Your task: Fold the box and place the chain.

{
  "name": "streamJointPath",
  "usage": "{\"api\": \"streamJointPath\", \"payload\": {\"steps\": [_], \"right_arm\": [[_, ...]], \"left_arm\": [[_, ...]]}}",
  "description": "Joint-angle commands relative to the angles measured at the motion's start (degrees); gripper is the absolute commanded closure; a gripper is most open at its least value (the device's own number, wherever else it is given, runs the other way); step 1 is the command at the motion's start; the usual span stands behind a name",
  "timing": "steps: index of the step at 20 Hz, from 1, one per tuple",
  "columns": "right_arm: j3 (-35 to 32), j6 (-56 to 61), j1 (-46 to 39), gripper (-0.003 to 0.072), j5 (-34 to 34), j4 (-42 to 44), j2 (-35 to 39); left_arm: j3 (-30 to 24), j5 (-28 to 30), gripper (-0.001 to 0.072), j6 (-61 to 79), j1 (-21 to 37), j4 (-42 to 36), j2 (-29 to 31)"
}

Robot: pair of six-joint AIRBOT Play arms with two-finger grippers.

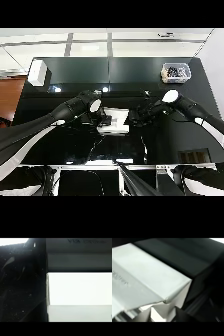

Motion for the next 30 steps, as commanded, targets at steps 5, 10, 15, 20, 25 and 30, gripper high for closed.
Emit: {"api": "streamJointPath", "payload": {"steps": [5,10,15,20,25,30], "right_arm": [[6.25,29.88,10.67,0.0443,-5.25,-22.27,-0.09],[9.16,41.0,17.55,0.0443,-3.63,-35.47,-1.2],[12.5,48.41,23.19,0.0444,1.4,-44.17,-4.94],[14.67,55.28,24.74,0.0445,3.34,-47.3,-6.88],[14.67,59.3,24.81,0.0452,3.63,-46.31,-8.52],[14.67,59.36,24.92,0.0675,2.8,-44.87,-8.94]], "left_arm": [[0.04,0.02,0.0686,0.02,0.0,0.0,-0.04],[0.04,0.02,0.0686,0.02,0.0,0.0,-0.04],[0.04,0.02,0.0686,0.02,0.0,0.0,-0.04],[0.04,0.0,0.0686,0.02,0.0,0.0,-0.04],[0.04,0.02,0.0686,0.02,0.0,0.0,-0.04],[0.04,0.02,0.0686,0.0,0.0,0.0,-0.04]]}}
